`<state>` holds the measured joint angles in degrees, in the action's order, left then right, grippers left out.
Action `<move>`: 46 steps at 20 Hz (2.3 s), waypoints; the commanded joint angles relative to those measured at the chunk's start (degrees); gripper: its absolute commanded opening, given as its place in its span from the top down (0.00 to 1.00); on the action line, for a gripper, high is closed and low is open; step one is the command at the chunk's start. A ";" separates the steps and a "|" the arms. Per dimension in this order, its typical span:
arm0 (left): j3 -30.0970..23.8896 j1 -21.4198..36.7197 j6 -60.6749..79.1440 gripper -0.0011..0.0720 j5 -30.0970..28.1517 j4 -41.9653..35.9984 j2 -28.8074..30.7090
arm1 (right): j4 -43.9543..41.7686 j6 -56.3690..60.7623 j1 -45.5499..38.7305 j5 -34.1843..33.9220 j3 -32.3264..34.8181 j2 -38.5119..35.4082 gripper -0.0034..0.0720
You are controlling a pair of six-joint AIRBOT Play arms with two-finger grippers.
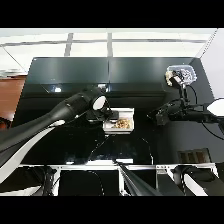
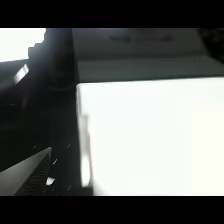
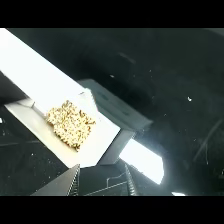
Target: Fold the box and place the chain.
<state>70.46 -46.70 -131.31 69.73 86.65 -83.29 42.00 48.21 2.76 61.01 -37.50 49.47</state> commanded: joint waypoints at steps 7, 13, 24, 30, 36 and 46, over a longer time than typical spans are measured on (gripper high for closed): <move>-25.70 13.40 -3.19 0.02 3.72 18.40 27.61 | 0.11 0.02 -0.13 0.72 0.02 -0.02 0.51; -44.52 35.08 71.89 0.02 -18.84 -40.09 31.41 | 0.07 1.11 -0.13 0.70 0.02 -0.02 0.51; -39.58 23.91 147.47 0.01 -22.75 -50.75 17.70 | 0.07 5.18 -0.13 0.83 0.02 -0.02 0.51; -33.07 23.78 147.47 0.01 -23.41 -54.58 6.12 | 0.07 5.62 -0.13 0.94 0.02 -0.02 0.51; -30.27 23.34 147.93 0.01 -23.52 -56.06 3.93 | 0.07 5.60 -0.13 0.90 0.02 -0.02 0.51; -29.62 19.69 145.63 0.01 -25.16 -52.15 3.28 | 0.07 5.60 -0.13 0.57 0.02 -0.02 0.51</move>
<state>40.75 -26.70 16.32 44.91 31.79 -79.88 42.09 53.82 2.66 61.73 -37.50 49.47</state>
